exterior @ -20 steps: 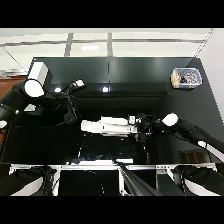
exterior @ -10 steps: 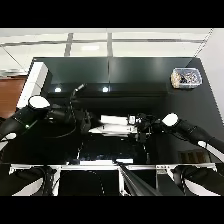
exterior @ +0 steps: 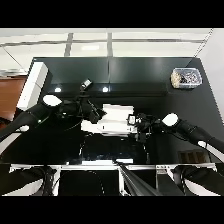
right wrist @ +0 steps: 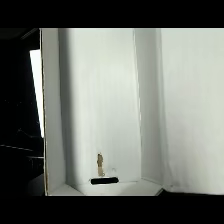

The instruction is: Fold the box and place the chain.

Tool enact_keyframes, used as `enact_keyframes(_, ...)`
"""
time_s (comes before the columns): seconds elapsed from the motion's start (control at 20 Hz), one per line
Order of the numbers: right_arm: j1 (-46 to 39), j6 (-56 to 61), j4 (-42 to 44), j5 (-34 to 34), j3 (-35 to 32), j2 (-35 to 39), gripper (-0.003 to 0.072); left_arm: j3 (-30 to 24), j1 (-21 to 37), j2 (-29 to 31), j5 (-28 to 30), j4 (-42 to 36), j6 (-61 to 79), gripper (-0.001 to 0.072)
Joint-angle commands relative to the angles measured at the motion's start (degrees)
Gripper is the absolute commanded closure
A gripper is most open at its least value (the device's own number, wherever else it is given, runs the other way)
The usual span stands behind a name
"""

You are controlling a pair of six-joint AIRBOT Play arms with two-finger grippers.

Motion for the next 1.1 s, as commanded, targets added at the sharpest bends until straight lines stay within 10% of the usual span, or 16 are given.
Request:
enact_keyframes(0.0, -0.02, 0.00, 0.00, 0.02, 0.00, -0.04, 0.0557, 0.61, -0.44, -3.30, -0.04, 4.44, -3.13, 0.0682)
enact_keyframes(0.45, -0.02, 0.00, 0.00, 0.02, 0.00, -0.04, 0.0556, 2.43, -0.33, -4.96, 0.42, 8.37, -3.37, 0.0684)
enact_keyframes(0.7, -0.02, 0.00, 0.00, 0.02, 0.00, -0.02, 0.0556, 1.29, 6.14, 8.13, -0.44, 24.79, -19.02, 0.0684)
enact_keyframes(0.85, -0.02, 0.00, 0.00, 0.02, 0.00, -0.04, 0.0557, -7.61, 15.45, 17.81, 0.28, 18.32, -14.78, 0.0679)
enact_keyframes(1.05, -0.02, 0.00, 0.00, 0.02, 0.00, -0.04, 0.0557, -11.61, 17.70, 19.30, -13.92, 9.60, 6.51, 0.0610)
